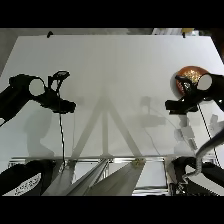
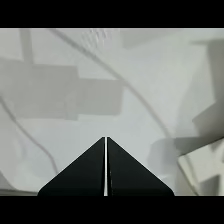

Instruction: Fold the box and place the chain.

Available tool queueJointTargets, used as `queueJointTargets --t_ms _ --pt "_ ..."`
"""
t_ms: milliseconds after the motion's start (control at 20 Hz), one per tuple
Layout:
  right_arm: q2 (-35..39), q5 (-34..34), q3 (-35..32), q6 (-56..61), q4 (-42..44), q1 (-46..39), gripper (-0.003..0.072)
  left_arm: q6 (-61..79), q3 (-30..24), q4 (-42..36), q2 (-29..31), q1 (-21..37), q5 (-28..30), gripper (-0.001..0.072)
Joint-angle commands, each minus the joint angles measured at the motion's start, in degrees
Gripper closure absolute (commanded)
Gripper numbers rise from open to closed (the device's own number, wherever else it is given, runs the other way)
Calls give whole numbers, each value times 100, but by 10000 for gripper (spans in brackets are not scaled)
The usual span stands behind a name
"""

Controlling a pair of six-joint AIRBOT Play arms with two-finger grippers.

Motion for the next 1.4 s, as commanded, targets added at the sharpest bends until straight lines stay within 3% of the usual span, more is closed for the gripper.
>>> queueJointTargets --t_ms 0,100,200,350,400,450,500,650,750,950,1350 --pt "4 916 1034 -249 -1097 -4 669 0 -2 2 -2 4 2 701" --pt "11 1368 1517 -575 -2400 -4 669 0 -2 0 -2 4 2 701" --pt "24 1397 1593 -750 -3486 -118 669 0 -2 0 -2 7 2 701" --pt "20 986 1591 -555 -3355 -879 657 -2 -2 0 -2 7 0 701" --pt "20 918 1591 -560 -3222 -1222 535 0 -2 2 -2 7 0 701" --pt "7 861 1591 -560 -3095 -1587 341 0 -2 0 -2 4 0 701" --pt "-28 798 1591 -560 -2916 -1930 211 0 -2 2 -2 7 0 701" --pt "-286 778 1561 -697 -2083 -2865 210 0 -2 2 -2 4 0 701" --pt "-522 822 1499 -721 -2044 -3274 251 0 -2 2 -2 4 0 701" --pt "-929 699 1139 -1104 -2022 -3580 253 0 -2 0 -2 4 0 701" --pt "-1397 260 1051 -1224 -3018 -3587 253 0 -2 2 -2 4 2 701"
